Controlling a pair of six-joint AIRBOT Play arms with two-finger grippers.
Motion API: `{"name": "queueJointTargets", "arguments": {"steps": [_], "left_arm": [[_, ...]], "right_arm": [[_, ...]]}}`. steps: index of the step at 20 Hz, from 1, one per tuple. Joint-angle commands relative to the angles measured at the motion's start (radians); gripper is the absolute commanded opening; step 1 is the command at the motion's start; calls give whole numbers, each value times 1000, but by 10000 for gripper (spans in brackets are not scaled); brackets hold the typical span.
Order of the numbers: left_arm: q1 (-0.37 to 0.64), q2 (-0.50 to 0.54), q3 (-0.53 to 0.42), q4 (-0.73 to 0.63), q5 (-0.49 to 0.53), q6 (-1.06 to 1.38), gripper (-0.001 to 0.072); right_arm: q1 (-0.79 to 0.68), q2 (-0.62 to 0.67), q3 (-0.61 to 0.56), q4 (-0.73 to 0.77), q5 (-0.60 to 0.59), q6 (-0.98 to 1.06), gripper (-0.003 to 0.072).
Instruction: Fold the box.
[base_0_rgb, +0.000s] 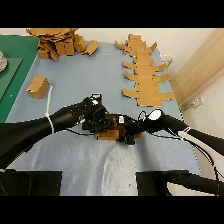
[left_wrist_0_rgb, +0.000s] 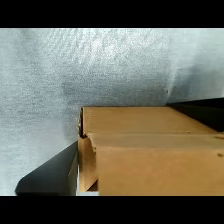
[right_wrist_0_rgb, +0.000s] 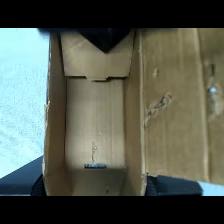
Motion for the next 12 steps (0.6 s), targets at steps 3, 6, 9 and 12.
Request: {"name": "queueJointTargets", "arguments": {"steps": [3,6,9,12], "left_arm": [[-22,-78,64,43,-81,-55,282],[-21,-117,64,32,-90,-37,282],[-21,-135,64,34,-81,-8,282],[-21,-137,64,63,-67,-9,282]], "right_arm": [[0,-1,0,0,0,0,594],[0,-1,0,0,0,0,594],[0,-1,0,0,0,0,594],[0,-1,0,0,0,0,594]]}}
